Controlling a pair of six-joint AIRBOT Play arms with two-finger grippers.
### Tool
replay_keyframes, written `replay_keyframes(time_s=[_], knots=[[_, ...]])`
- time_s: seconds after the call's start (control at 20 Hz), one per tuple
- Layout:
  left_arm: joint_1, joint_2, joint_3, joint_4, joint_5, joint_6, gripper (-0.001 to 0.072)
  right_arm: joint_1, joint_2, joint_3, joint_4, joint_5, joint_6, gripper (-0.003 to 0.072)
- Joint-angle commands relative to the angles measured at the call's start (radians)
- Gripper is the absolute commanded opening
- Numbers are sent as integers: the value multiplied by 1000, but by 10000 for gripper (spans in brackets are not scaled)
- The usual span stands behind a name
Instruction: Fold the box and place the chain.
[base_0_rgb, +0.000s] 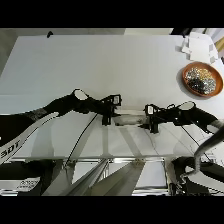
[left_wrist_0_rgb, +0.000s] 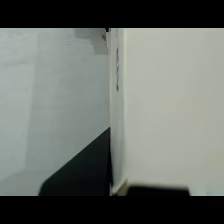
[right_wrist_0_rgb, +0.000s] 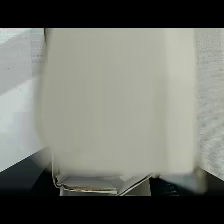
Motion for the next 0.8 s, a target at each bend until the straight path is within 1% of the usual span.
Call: replay_keyframes(time_s=[0.0, 0.1, 0.15, 0.25, 0.3, 0.45, 0.5, 0.55, 0.6, 0.65, 0.7, 0.75], knots=[[1, 21, 2, 10, -5, -3, 211, 0, 0, 0, -2, 4, -3, 417], [1, 35, 2, 12, -5, -10, 361, 0, 0, 0, -2, 4, -3, 417], [1, 43, 2, 13, -5, -10, 410, 0, 0, 0, -2, 4, -3, 417], [2, 67, 2, 43, 8, -47, 414, 0, 0, 0, -2, 4, -3, 417], [7, 82, 2, 87, 11, -89, 414, 0, 0, 0, -2, 4, -3, 417], [33, 134, 2, 288, -2, -369, 414, 0, 0, 0, -2, 5, -3, 417], [45, 150, 2, 353, -34, -441, 413, 0, 0, 0, -2, 4, -3, 417], [58, 165, 2, 409, -76, -496, 370, 0, 0, 0, -2, 4, -3, 417], [70, 185, 2, 455, -128, -567, 165, 0, 0, 0, -2, 4, -3, 417], [74, 209, 2, 485, -190, -597, 8, 0, 0, 0, -2, 4, -3, 417], [72, 237, 2, 498, -253, -616, 2, 0, 0, 0, -2, 4, -3, 417], [66, 263, 2, 497, -290, -645, 1, 0, 0, 0, -2, 4, -3, 417]])
